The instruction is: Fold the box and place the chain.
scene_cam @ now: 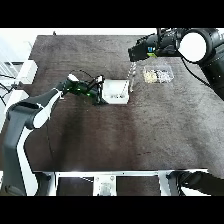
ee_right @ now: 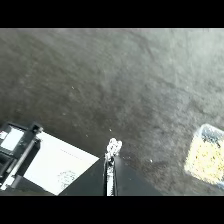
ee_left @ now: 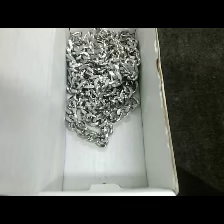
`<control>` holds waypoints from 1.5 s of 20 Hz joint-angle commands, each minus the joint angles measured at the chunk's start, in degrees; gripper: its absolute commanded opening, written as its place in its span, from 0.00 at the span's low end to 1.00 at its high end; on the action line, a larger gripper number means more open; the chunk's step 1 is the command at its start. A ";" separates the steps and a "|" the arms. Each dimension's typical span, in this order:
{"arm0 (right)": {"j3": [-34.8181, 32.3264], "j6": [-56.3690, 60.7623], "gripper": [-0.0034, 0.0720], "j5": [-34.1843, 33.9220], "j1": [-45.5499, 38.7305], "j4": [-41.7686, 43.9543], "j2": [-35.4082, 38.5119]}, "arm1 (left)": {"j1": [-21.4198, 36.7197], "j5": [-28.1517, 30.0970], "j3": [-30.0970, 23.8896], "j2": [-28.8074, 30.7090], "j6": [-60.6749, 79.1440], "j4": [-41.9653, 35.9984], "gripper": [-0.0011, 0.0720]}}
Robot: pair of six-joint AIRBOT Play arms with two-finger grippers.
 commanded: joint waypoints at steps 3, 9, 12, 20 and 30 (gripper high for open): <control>-0.02 0.04 0.06 -0.61 0.76 0.04 0.11 | 0.04 0.20 0.02 0.02 0.00 0.02 0.50; -4.42 0.04 0.06 -6.01 0.76 1.20 -1.60 | 0.04 0.22 0.02 0.02 0.00 0.02 0.50; -9.73 0.26 0.06 -7.76 0.74 1.53 -2.49 | 0.02 0.20 0.02 0.02 0.00 0.02 0.50; -32.04 2.38 0.06 -38.10 0.61 4.13 -11.69 | 0.02 0.17 0.02 0.02 -0.02 0.02 0.50; -31.15 -3.50 0.74 -37.92 -4.74 3.48 2.43 | 0.04 0.17 0.02 0.02 -0.02 0.02 0.50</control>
